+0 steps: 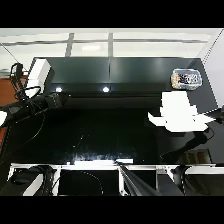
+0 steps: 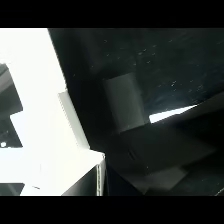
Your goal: Fold the box and place the chain.
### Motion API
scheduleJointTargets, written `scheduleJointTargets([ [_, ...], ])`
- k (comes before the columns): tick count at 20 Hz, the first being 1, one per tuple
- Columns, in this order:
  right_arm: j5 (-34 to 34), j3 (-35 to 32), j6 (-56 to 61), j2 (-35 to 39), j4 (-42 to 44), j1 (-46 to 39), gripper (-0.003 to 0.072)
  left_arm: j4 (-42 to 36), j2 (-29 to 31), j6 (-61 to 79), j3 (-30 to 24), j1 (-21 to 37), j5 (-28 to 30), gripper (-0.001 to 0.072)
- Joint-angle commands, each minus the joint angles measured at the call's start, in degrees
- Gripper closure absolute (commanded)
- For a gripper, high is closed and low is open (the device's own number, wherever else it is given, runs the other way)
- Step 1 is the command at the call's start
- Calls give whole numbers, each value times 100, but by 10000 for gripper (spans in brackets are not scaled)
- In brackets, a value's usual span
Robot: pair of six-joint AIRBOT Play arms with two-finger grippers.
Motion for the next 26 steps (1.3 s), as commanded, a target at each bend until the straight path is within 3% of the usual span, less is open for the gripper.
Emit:
scheduleJointTargets([
  [1,262,-2,-46,52,129,68,645,-2,-15,-4,0,4,17,5],
  [5,-179,-428,-66,413,822,562,646,-138,-17,-4,0,2,-81,5],
  [10,-1054,-1056,26,1088,1056,1884,646,-188,-22,-2,0,-221,-138,6],
  [14,-1917,-1915,-195,1495,1982,3060,647,-190,-22,-4,-31,-841,-111,6],
  [18,-2774,-2636,-754,2247,2277,4345,647,-190,-127,-555,-48,-1209,74,6],
  [23,-2778,-3423,-715,3346,2293,4929,647,-345,-940,-1008,-52,-1279,7,4],
  [26,-2673,-3842,-800,4170,2144,4924,647,-1598,-1812,101,-52,-979,-780,5],
])
